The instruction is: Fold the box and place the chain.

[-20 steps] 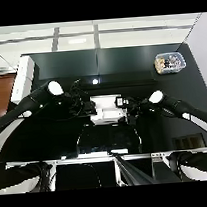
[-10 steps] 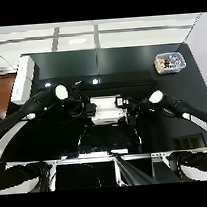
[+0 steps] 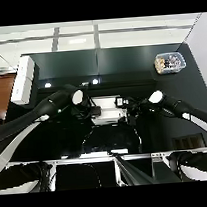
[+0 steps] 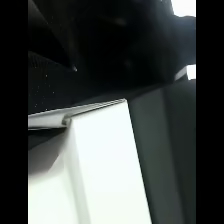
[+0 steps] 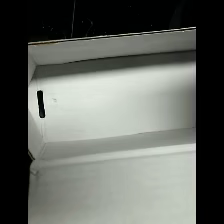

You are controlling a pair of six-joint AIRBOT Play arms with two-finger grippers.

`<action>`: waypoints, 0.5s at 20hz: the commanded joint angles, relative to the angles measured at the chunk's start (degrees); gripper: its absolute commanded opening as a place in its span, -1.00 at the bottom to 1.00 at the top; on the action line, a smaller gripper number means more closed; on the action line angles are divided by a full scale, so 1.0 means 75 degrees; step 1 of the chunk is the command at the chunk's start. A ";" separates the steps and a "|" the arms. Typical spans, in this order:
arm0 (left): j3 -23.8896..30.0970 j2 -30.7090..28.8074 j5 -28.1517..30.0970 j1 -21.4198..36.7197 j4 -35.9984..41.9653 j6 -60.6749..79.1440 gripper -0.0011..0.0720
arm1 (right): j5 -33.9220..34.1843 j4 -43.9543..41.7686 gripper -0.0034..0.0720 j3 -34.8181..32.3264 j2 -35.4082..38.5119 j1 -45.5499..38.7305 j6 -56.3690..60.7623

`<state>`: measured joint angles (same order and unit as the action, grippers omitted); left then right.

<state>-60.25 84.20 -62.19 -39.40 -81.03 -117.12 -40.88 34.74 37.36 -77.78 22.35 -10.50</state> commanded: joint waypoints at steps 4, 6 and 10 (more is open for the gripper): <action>-0.0667 0.0364 -0.0358 -0.0516 -0.0868 -0.1428 -0.05 | 0.0000 0.0000 -0.66 0.0000 0.0000 0.0006 0.0000; -0.0667 0.0367 -0.0376 -0.0522 -0.0711 -0.1440 -0.21 | -0.0003 0.0000 -0.66 0.0000 0.0000 0.0006 0.0000; -0.0667 0.0571 -0.0478 -0.0530 -0.0595 -0.1670 -0.21 | 0.0000 0.0000 -0.66 0.0000 0.0000 0.0006 0.0000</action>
<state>-65.04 87.53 -64.99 -43.16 -86.04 -127.94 -40.91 34.74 37.36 -77.80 22.35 -10.52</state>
